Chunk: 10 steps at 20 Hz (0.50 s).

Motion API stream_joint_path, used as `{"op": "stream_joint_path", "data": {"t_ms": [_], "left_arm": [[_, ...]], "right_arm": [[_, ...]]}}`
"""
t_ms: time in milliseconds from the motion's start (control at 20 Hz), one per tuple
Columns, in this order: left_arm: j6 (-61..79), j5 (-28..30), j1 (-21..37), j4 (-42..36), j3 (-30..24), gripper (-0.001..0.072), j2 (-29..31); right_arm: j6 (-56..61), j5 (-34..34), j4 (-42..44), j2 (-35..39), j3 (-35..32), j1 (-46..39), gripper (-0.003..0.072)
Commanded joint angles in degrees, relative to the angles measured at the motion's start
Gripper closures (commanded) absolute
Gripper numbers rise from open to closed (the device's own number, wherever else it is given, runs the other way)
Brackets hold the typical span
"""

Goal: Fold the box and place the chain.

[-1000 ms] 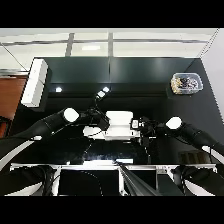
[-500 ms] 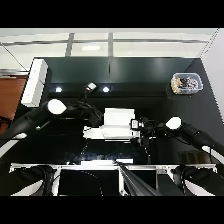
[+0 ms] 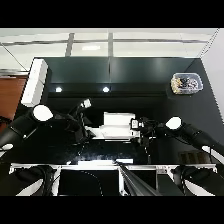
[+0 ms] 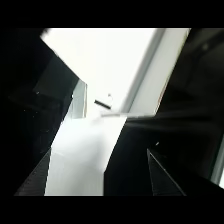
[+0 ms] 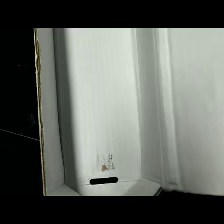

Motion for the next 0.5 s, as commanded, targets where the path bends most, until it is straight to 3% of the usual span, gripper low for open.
{"op": "stream_joint_path", "data": {"t_ms": [0, 100, 300, 350, 450], "left_arm": [[14.60, 6.97, -1.79, -0.07, -2.47, 0.0002, -1.40], [15.67, 11.65, -4.24, -0.15, -2.38, 0.0012, -2.84], [16.90, 12.74, -9.03, -0.11, -2.21, 0.0027, -5.31], [16.90, 12.74, -9.64, -0.15, -2.21, 0.0092, -5.88], [16.90, 12.72, -9.97, -0.26, -2.21, 0.0303, -6.23]], "right_arm": [[0.00, 0.04, 0.00, 0.02, 0.00, 0.04, 0.0456], [0.00, 0.02, 0.02, 0.02, 0.00, 0.04, 0.0456], [0.00, 0.02, 0.02, 0.02, 0.00, 0.04, 0.0456], [0.02, 0.02, 0.02, 0.02, 0.00, 0.04, 0.0456], [0.02, 0.04, 0.02, 0.02, 0.00, 0.04, 0.0456]]}}
